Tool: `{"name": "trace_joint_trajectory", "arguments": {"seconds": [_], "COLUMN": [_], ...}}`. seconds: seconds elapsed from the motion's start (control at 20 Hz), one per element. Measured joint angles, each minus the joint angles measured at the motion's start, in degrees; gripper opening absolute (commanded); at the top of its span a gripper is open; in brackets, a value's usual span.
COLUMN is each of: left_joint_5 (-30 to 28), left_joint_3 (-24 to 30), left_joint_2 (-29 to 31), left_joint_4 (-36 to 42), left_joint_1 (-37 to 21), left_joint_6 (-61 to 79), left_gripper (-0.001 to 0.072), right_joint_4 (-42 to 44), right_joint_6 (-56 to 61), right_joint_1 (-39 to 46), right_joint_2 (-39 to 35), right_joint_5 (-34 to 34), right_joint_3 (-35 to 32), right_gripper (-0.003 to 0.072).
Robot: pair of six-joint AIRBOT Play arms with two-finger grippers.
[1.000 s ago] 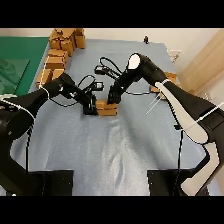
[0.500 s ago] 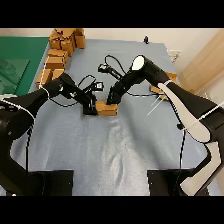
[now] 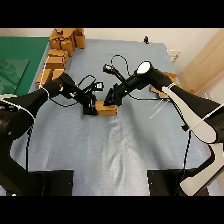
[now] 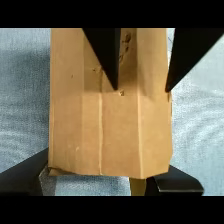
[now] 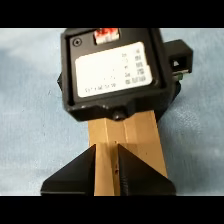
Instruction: Fold the box.
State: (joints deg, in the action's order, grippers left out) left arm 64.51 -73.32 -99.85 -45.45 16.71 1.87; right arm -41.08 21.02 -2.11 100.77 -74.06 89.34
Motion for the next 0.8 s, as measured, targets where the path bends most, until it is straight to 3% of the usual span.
{"name": "trace_joint_trajectory", "arguments": {"seconds": [0.45, 0.5, 0.55, 0.8], "left_joint_5": [-1.57, -1.60, -1.62, -1.95], "left_joint_3": [0.00, 0.00, 0.00, 0.00], "left_joint_2": [0.00, 0.00, 0.00, 0.00], "left_joint_4": [0.13, 0.13, 0.13, 0.24], "left_joint_1": [0.07, 0.07, 0.07, 0.09], "left_joint_6": [-0.39, -0.39, -0.39, -0.76], "left_gripper": [0.0199, 0.0199, 0.0199, 0.0199], "right_joint_4": [9.99, 10.75, 11.21, 10.49], "right_joint_6": [-8.13, -9.07, -9.66, -11.34], "right_joint_1": [8.57, 8.61, 8.46, 6.97], "right_joint_2": [-9.29, -9.64, -9.73, -8.76], "right_joint_5": [5.86, 6.62, 7.19, 10.19], "right_joint_3": [-13.00, -13.81, -14.40, -14.64], "right_gripper": [0.0168, 0.0183, 0.0323, 0.0338]}}
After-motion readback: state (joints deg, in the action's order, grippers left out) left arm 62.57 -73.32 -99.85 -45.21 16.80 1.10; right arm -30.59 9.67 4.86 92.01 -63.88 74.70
